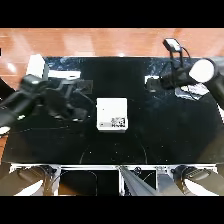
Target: Fold the box and place the chain.
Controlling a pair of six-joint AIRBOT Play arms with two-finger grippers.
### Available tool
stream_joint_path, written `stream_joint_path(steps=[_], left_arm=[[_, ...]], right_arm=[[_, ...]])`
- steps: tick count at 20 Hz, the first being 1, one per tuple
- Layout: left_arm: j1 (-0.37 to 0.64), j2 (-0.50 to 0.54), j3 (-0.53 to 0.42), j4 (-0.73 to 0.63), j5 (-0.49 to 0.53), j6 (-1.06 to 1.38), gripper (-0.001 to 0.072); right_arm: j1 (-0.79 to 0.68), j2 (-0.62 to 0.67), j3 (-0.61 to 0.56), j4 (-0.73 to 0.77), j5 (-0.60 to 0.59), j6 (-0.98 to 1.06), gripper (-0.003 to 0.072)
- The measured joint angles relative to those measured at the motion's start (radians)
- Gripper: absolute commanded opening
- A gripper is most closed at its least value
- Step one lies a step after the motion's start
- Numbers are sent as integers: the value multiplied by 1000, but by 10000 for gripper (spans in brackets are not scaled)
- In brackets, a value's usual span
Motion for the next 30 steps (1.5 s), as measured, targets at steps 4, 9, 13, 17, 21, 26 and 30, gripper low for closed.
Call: stream_joint_path(steps=[4,9,13,17,21,26,30], left_arm=[[215,143,-168,-127,-68,134,511],[309,178,-270,-282,-145,276,511],[319,169,-288,-319,-193,332,511],[322,154,-294,-340,-215,358,511],[322,148,-294,-346,-222,366,511],[323,147,-295,-348,-226,370,511],[322,147,-295,-349,-226,370,511]], right_arm=[[16,-200,182,110,33,-121,707],[41,-436,336,276,121,-383,707],[85,-555,402,335,193,-532,708],[118,-585,447,370,298,-610,707],[130,-553,461,391,364,-636,707],[151,-492,434,388,408,-673,708],[187,-453,382,343,389,-700,707]])
